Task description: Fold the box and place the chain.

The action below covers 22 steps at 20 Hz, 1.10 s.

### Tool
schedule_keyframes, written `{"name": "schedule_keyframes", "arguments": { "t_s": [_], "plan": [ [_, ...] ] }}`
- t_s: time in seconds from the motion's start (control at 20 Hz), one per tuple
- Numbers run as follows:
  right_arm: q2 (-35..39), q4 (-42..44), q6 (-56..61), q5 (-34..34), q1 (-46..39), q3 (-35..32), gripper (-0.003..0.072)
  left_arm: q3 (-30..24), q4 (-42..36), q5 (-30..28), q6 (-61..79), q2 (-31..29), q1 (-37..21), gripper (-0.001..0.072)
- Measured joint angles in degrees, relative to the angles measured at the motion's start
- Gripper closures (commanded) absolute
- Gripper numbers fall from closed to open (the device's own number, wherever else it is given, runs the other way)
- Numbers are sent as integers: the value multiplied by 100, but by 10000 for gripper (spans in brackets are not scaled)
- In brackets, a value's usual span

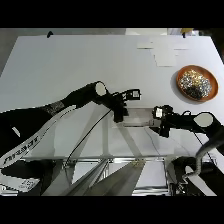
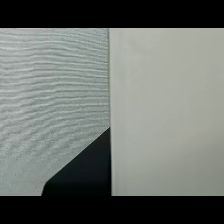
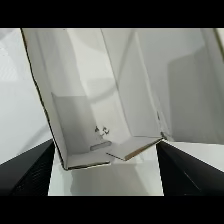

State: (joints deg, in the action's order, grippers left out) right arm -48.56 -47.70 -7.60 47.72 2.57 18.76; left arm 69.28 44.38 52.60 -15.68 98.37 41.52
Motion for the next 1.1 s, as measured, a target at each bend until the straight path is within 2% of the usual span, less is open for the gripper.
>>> {"name": "schedule_keyframes", "arguments": {
  "t_s": [0.35, 0.55, 0.8, 1.1],
  "plan": [
    [-494, 520, -844, 142, -334, 33, 19, 0, 0, -2, 0, 0, 0, 693],
    [-966, 769, -1311, 452, -494, 278, 19, 0, 2, -4, 0, 0, 0, 693],
    [-1587, 835, -1482, 962, -680, 562, 19, -2, 2, -2, 0, 0, 0, 693],
    [-2015, 837, -1537, 1056, -721, 643, 19, -2, 2, 0, 0, 0, 0, 693]
  ]
}}
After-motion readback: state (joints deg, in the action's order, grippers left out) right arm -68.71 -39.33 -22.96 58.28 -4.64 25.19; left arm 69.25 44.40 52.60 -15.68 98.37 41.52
